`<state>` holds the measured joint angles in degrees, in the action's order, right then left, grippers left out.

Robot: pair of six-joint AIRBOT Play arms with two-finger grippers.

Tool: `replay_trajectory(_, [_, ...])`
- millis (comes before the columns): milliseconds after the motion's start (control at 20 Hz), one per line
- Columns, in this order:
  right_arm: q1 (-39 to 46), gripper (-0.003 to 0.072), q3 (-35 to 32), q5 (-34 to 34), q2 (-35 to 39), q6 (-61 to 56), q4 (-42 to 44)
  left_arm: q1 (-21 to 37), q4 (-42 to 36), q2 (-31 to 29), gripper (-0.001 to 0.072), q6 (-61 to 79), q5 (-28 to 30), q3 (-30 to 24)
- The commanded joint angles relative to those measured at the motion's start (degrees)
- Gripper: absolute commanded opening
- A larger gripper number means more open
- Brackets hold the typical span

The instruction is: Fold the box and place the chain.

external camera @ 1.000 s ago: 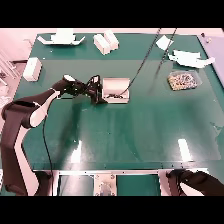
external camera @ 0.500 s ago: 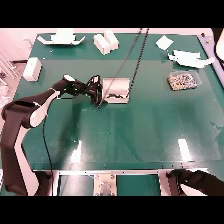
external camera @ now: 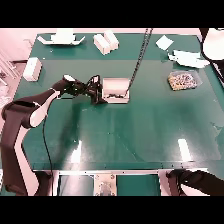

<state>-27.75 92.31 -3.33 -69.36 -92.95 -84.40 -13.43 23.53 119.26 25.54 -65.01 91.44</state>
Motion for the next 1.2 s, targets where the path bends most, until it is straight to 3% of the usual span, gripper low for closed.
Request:
replay_trajectory(0, [0.0,0.0012,0.2,-0.1,-0.5,-0.3,0.0,0.0,0.0,0.0,0.0391,0.0,0.0,0.0])
replay_trajectory(600, [-2.9,0.0013,-1.2,3.5,-3.8,-1.6,0.0,0.0,0.0,0.0,0.0391,0.0,0.0,0.0])
replay_trajectory(850, [-4.5,0.0012,-8.4,9.9,-3.8,-4.1,0.0,0.0,0.0,0.0,0.0390,0.0,0.0,0.0])
replay_trajectory(1150, [-5.5,0.0011,-20.7,10.4,-3.4,-11.0,0.4,0.0,0.0,0.0,0.0391,0.0,0.0,0.0])
